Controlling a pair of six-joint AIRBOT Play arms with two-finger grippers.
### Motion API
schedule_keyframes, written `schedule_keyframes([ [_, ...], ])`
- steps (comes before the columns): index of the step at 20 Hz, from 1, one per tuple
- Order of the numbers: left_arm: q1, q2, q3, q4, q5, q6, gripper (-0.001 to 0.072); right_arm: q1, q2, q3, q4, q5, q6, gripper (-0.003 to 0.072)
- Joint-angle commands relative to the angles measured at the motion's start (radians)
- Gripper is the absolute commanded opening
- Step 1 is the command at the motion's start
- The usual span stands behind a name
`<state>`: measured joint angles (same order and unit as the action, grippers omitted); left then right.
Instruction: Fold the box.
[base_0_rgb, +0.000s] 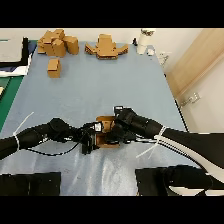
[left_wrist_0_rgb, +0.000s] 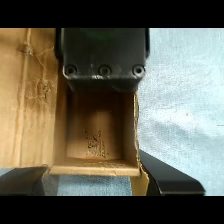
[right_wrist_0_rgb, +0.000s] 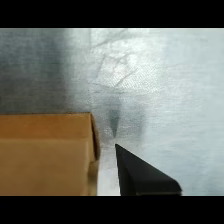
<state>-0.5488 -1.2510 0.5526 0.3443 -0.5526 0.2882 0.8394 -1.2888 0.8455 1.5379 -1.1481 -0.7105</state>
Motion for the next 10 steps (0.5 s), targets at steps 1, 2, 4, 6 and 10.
schedule_keyframes([
  [1,0.000,0.000,0.001,0.000,0.000,-0.001,0.0446,0.000,0.023,0.004,0.031,-0.003,-0.006,0.0434],
  [2,0.000,-0.001,0.001,0.000,0.000,-0.001,0.0446,-0.001,0.034,0.008,0.035,-0.008,-0.005,0.0435],
  [4,0.000,-0.001,0.001,0.000,0.001,-0.001,0.0446,-0.001,0.064,0.027,0.041,-0.023,-0.005,0.0434],
  [6,0.000,-0.001,0.001,0.000,0.001,-0.001,0.0446,-0.006,0.095,0.049,0.042,-0.028,0.000,0.0434],
  [10,0.000,-0.001,0.001,0.000,0.000,-0.001,0.0446,-0.047,0.117,0.088,0.041,-0.111,0.003,0.0420],
])
